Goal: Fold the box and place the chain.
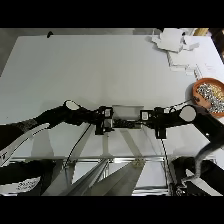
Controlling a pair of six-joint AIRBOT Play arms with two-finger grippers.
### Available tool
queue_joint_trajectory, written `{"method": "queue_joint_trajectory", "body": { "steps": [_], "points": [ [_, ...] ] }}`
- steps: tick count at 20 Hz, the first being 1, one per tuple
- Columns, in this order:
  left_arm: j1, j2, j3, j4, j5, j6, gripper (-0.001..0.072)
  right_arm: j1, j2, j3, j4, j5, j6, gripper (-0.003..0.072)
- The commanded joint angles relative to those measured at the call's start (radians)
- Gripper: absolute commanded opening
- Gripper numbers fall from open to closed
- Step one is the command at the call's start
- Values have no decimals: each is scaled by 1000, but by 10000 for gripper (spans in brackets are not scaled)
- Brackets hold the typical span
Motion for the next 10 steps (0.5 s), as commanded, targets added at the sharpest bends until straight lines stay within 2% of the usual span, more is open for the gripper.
{"method": "queue_joint_trajectory", "body": {
  "steps": [1,3,7,10],
  "points": [
    [0,0,0,0,0,0,278,47,86,0,29,5,74,20],
    [0,0,0,0,0,0,278,127,99,0,125,-71,74,20],
    [0,0,0,0,0,0,278,255,102,4,310,-296,124,21],
    [0,0,0,0,0,0,278,294,102,14,351,-361,125,21]
  ]
}}
